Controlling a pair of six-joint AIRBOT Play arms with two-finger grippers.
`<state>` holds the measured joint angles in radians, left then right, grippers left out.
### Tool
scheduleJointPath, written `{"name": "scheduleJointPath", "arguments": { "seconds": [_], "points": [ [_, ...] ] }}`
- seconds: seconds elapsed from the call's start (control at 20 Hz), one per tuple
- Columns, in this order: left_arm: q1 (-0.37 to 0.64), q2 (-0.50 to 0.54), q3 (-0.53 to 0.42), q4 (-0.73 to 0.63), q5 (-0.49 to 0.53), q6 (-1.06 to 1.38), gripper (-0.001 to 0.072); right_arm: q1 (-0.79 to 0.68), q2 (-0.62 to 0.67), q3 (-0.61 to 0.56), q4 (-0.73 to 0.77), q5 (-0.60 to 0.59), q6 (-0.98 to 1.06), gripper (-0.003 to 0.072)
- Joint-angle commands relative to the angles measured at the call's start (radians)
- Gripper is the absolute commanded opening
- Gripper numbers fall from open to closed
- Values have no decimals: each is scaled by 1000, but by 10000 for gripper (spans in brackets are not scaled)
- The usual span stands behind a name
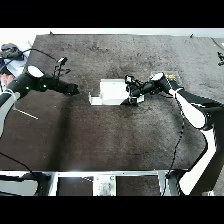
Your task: Fold the box and place the chain.
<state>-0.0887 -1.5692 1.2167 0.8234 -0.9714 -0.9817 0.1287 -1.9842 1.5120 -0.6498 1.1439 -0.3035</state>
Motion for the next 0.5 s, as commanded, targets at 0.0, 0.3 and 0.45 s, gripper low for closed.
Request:
{"name": "scheduleJointPath", "arguments": {
  "seconds": [0.0,0.3,0.45],
  "points": [
    [5,-63,-48,-100,61,-23,8,1,0,1,0,1,0,523],
    [5,-163,-46,-274,29,101,8,1,0,1,0,1,0,523],
    [5,-215,-46,-321,19,102,8,1,0,1,0,1,0,523]
  ]
}}
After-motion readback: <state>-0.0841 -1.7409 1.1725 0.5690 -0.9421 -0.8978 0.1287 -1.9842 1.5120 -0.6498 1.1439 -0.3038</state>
